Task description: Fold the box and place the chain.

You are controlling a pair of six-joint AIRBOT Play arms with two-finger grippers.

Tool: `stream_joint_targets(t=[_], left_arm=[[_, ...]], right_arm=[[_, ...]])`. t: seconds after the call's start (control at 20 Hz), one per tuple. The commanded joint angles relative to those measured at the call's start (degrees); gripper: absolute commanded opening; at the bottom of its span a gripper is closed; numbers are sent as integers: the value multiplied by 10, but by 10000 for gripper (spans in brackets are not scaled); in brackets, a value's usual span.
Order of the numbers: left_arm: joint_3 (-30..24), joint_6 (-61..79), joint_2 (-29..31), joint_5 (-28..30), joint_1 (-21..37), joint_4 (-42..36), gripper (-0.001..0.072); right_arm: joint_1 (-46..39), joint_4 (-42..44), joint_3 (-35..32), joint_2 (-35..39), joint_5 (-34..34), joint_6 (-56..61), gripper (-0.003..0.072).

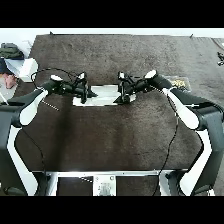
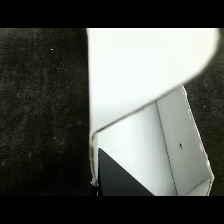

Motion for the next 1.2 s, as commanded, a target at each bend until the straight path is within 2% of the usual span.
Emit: stream_joint_targets(t=[0.0,1.15], left_arm=[[0,0,0,0,0,0,13],[0,0,0,0,0,0,13]], right_arm=[[0,-1,3,-11,9,2,592],[1,-2,2,-17,9,-31,600]])
